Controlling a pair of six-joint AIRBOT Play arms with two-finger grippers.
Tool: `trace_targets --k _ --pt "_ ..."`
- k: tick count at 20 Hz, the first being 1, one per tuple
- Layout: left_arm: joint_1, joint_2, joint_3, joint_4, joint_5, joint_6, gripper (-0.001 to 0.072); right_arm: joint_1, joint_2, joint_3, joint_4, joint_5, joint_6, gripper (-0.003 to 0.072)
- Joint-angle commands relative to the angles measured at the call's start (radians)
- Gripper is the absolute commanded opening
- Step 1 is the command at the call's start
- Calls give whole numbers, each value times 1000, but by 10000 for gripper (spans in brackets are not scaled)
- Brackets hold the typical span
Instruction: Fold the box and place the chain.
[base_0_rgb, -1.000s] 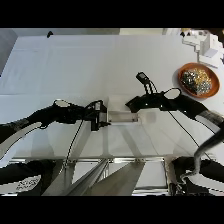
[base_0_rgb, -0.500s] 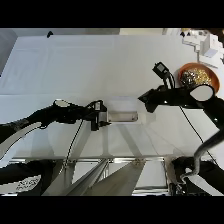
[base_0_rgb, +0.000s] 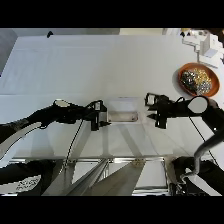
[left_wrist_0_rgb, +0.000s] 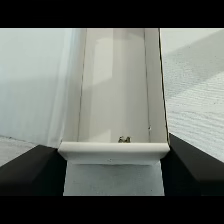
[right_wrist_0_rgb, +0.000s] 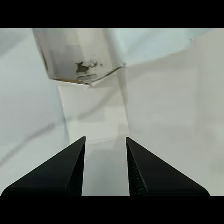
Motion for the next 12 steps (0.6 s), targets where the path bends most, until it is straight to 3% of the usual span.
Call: trace_targets --k 1,4,11,12 --pt "0 0 0 0 0 0 132 52 -31 -47 73 -55 -315 223" --pt "0 0 0 0 0 0 132 61 -80 -47 175 -90 -380 215" --pt "0 0 0 0 0 0 132 61 -114 -47 184 -137 -375 213" --pt "0 0 0 0 0 0 132 61 -121 -47 201 -137 -375 181"
